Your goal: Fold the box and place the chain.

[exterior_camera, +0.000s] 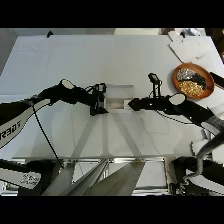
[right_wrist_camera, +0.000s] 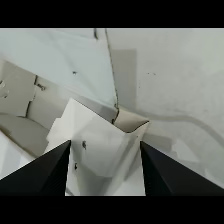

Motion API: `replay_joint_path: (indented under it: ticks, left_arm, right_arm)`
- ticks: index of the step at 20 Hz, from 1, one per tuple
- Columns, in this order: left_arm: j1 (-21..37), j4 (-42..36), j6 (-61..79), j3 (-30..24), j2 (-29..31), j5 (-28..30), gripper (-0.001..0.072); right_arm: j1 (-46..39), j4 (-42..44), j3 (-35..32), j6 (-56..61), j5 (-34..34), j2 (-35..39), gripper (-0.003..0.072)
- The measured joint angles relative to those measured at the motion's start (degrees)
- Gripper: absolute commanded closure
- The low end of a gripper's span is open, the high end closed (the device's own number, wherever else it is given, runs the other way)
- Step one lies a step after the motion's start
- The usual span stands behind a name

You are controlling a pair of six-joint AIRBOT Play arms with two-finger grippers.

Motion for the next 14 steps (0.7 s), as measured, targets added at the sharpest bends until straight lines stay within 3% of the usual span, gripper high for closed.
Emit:
replay_joint_path:
  ticks: [7, 14]
  left_arm:
    - [0.0, -0.1, -0.1, 0.0, 0.0, 0.0, 0.0455]
    - [0.0, 0.1, 0.1, 0.0, 0.0, 0.0, 0.0455]
  right_arm:
    - [0.5, -10.1, 2.6, 10.1, -1.3, 0.0, 0.022]
    - [2.3, -24.2, 7.8, 22.3, 4.3, 0.0, 0.0231]
